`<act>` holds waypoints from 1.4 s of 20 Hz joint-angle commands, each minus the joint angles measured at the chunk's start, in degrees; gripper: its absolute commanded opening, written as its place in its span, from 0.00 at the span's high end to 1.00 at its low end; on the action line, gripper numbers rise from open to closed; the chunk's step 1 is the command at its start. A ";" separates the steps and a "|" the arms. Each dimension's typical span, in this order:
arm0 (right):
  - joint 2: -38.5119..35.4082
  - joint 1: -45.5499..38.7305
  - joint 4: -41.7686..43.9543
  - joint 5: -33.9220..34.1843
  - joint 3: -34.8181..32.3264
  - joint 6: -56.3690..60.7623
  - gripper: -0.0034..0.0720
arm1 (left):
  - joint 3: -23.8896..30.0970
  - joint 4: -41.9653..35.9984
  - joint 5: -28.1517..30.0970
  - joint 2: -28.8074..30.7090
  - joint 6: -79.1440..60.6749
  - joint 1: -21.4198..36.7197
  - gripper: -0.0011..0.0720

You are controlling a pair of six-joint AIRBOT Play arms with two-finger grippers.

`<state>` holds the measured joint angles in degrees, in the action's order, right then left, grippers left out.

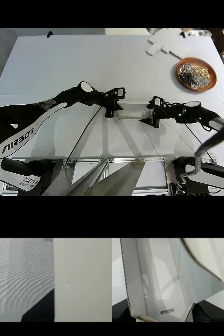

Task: Fold the box and place the chain.

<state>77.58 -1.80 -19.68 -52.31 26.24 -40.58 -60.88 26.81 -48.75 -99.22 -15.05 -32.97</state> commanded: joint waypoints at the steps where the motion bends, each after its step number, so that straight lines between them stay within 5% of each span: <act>1: 0.07 -0.04 0.42 0.94 0.33 -0.04 0.12 | -0.02 0.00 0.04 0.02 -0.02 0.02 0.97; 8: 0.52 2.58 0.46 2.43 0.76 -0.02 0.12 | -0.02 0.00 0.04 0.02 -0.02 0.02 0.97; 12: 0.52 2.56 0.17 2.49 0.76 -0.02 0.25 | -0.02 0.00 0.04 0.02 0.00 0.02 0.97; 20: 0.52 2.56 -0.02 2.51 0.76 0.00 0.35 | -0.04 0.00 0.04 0.02 -0.02 0.02 0.97; 28: 0.52 4.28 -2.54 4.00 0.76 0.24 0.35 | -0.02 0.00 0.04 0.02 -0.02 0.02 0.97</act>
<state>78.06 1.78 -20.86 -49.12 27.03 -40.45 -60.88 26.81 -48.73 -99.20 -15.07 -32.97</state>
